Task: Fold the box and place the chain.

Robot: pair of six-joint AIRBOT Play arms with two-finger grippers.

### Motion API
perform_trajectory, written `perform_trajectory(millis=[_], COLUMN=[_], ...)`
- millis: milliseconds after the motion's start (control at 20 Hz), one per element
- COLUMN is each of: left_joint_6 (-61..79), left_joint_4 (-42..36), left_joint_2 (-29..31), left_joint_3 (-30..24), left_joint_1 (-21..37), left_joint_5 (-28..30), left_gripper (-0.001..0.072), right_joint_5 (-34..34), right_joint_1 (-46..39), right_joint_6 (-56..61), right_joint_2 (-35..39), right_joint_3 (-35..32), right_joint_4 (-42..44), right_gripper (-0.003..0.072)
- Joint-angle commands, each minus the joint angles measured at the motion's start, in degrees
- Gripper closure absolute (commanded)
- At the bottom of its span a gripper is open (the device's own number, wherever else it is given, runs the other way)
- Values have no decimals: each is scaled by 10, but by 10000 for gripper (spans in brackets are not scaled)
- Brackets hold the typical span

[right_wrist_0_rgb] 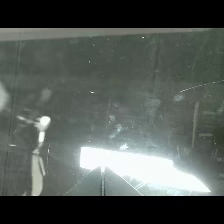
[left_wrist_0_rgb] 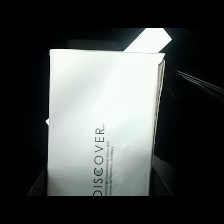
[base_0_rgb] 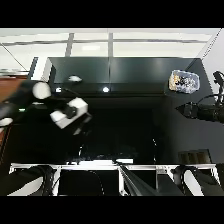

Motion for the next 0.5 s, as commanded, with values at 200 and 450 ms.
perform_trajectory(millis=[200,450], left_joint_6=[-58,47], left_joint_4=[4,-51], left_joint_2=[61,53], left_joint_3=[-72,-72], left_joint_1=[386,449], left_joint_5=[-2,101], left_gripper=[423,422], right_joint_5=[-2,-4], right_joint_1=[0,0], right_joint_6=[1,6], right_joint_2=[0,0], right_joint_3=[0,0], right_joint_4=[0,1], right_gripper=[664,664])
